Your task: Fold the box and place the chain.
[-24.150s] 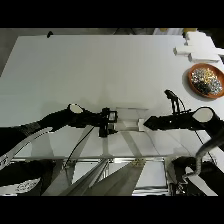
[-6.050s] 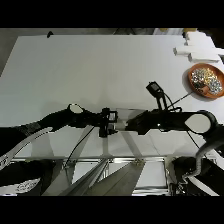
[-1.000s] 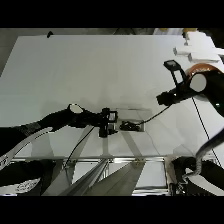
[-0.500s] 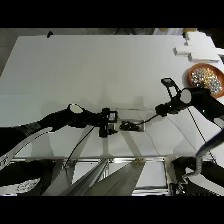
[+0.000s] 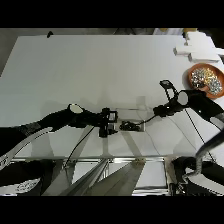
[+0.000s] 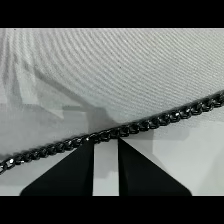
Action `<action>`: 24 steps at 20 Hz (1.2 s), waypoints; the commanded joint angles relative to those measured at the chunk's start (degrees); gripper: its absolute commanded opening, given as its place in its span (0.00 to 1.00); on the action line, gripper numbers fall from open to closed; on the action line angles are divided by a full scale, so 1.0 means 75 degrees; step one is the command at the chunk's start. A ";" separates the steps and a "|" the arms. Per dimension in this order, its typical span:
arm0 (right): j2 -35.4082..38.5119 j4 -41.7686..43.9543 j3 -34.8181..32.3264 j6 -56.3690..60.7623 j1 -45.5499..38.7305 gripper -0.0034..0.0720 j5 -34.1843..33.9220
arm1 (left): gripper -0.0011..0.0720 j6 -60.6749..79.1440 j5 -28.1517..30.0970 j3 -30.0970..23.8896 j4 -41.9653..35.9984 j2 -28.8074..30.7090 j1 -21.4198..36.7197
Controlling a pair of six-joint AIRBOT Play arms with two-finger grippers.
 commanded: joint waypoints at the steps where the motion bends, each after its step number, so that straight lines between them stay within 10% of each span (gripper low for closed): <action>1: -0.0055 -0.0047 -0.0012 0.0000 0.0000 0.07 0.0038 | 0.20 0.0003 0.0003 0.0000 0.0003 0.0003 0.0000; 16: 0.3421 0.1381 -0.0012 -0.0545 0.1241 0.06 0.2308 | 0.20 0.0000 0.0003 0.0000 0.0003 0.0003 0.0000; 24: 0.4258 0.3302 -0.0012 -0.0542 0.2911 0.06 0.0915 | 0.20 0.0003 -0.0067 0.0000 0.0003 0.0003 0.0000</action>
